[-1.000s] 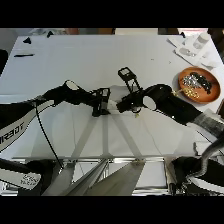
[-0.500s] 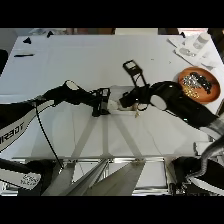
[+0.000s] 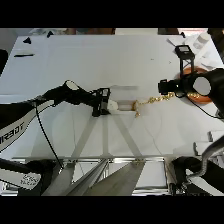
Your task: Fold the box and place the chain.
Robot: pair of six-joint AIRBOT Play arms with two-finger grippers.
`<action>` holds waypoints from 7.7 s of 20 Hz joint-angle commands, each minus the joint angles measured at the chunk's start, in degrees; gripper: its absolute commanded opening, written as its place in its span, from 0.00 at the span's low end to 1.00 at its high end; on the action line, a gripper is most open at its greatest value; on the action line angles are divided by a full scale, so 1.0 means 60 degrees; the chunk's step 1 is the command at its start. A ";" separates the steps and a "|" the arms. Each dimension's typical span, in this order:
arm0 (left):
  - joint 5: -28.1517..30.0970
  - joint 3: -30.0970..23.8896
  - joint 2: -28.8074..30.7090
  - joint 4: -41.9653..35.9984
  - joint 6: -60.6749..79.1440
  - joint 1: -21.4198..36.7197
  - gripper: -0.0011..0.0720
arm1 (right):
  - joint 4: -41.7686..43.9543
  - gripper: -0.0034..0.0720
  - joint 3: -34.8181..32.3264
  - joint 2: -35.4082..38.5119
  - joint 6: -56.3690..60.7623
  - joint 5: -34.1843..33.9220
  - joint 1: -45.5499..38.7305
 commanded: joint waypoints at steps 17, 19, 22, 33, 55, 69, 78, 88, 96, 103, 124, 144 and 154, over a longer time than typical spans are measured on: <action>0.0000 0.0007 0.0000 0.0004 0.0004 0.0000 0.30 | 0.0488 0.74 0.0000 -0.3752 0.3016 -0.1734 -0.2233; -0.0004 0.0007 0.0000 0.0004 0.0004 0.0000 0.30 | 0.0441 0.74 0.0000 -0.3963 0.3002 -0.1785 -0.2237; 0.0000 0.0007 0.0000 0.0000 0.0004 0.0000 0.30 | 0.0506 0.50 0.0000 -0.4175 0.2878 -0.1938 -0.2237; 0.0000 0.0007 0.0000 0.0004 0.0004 0.0000 0.30 | 0.0528 0.06 0.0007 -0.2688 -0.1632 -0.0889 -0.1891; 0.0000 0.0007 0.0000 0.0004 0.0004 0.0000 0.30 | 0.3377 0.06 0.0007 -0.0506 -0.3249 -0.3340 0.3260; 0.0000 0.0007 0.0000 0.0000 0.0004 0.0000 0.30 | 0.2364 0.25 0.0007 -0.2667 -0.1745 -0.3818 0.4255; 0.0000 0.0007 0.0000 0.0000 0.0004 0.0000 0.30 | 0.1934 0.50 0.0007 -0.0565 -0.3122 -0.2167 0.3177; 0.0000 0.0007 0.0000 0.0004 0.0004 0.0000 0.30 | 0.1920 0.68 -0.0015 -0.0240 -1.0043 -0.0772 0.0994; 0.0000 0.0007 0.0000 0.0000 0.0004 0.0000 0.30 | 0.4087 0.83 -0.0481 -0.2033 -1.4644 -0.1362 0.0561; 0.0000 0.0007 0.0000 0.0000 0.0004 0.0000 0.30 | 0.4983 0.80 -0.0481 -0.3391 -1.5708 -0.2251 0.0561; 0.0000 0.0007 0.0000 0.0000 0.0004 0.0000 0.30 | 0.3927 0.06 -0.0477 -0.1643 -1.3038 -0.1504 0.0561; 0.0000 0.0007 0.0000 0.0000 0.0004 0.0000 0.30 | 0.7563 0.25 -0.0477 -0.1315 -1.1304 -0.3657 0.2823; 0.0000 0.0007 0.0000 0.0000 0.0004 0.0000 0.30 | 0.7235 0.60 -0.0492 -0.0011 -1.3471 -0.0521 0.0022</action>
